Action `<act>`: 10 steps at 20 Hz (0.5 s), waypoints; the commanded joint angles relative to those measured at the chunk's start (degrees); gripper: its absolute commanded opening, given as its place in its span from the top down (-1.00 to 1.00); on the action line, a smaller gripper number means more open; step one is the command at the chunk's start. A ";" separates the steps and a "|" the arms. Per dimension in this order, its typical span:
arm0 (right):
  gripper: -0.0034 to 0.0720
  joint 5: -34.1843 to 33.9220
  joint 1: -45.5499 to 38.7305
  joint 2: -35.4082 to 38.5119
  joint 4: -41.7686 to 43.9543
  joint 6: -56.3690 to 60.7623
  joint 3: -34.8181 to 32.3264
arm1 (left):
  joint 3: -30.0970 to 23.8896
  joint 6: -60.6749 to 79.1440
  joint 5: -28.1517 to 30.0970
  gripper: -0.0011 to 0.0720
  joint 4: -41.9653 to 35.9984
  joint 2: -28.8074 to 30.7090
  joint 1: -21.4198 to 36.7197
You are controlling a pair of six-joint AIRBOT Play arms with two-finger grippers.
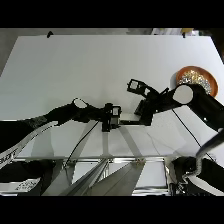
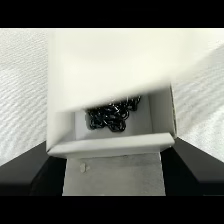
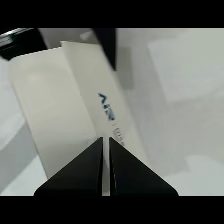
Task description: Fold the box and place the chain.
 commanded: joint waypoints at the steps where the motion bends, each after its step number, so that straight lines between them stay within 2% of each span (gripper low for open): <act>1: 0.75 -1.20 1.55 4.59 0.46 -3.37 -4.26 | 0.02 0.00 0.02 0.69 0.02 0.02 0.00; 3: 0.73 -1.22 1.90 4.87 0.09 -3.41 -4.66 | 0.02 0.00 0.02 0.69 0.02 0.02 0.00; 5: 0.45 -1.33 3.04 4.87 -1.01 -4.70 -4.66 | 0.02 0.00 0.04 0.69 0.02 0.02 0.00; 9: 0.37 -2.36 5.07 4.87 -4.04 -6.05 -4.66 | 0.02 0.00 0.02 0.69 0.02 0.02 0.00; 10: 0.26 -2.93 5.07 4.87 -4.59 -6.03 -4.66 | 0.02 0.00 0.02 0.69 0.02 0.02 0.00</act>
